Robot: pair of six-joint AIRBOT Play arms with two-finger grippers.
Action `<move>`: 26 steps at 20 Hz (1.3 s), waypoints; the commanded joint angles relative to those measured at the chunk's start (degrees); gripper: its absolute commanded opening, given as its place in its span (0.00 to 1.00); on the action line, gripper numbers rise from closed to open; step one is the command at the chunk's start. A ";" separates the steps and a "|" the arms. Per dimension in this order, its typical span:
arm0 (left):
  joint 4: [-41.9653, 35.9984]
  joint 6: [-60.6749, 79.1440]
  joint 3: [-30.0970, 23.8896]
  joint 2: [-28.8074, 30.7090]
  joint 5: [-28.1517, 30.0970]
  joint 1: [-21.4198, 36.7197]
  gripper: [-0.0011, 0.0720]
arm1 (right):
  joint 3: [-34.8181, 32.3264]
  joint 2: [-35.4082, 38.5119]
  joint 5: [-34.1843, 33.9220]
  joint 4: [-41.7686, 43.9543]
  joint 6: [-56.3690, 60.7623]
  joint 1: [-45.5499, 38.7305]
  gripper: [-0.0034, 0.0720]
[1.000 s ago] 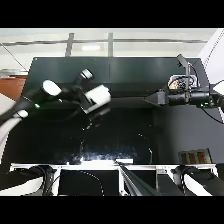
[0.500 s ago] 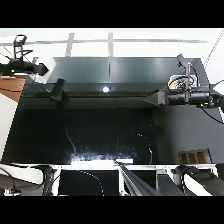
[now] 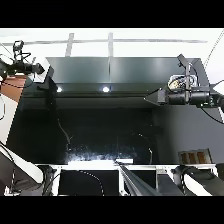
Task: Fold the box and place the chain.
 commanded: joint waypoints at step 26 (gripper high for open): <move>-0.70 -16.70 -78.73 86.73 -3.08 -20.00 0.05 | -20.39 15.39 -28.79 -30.03 15.63 -2.10 0.10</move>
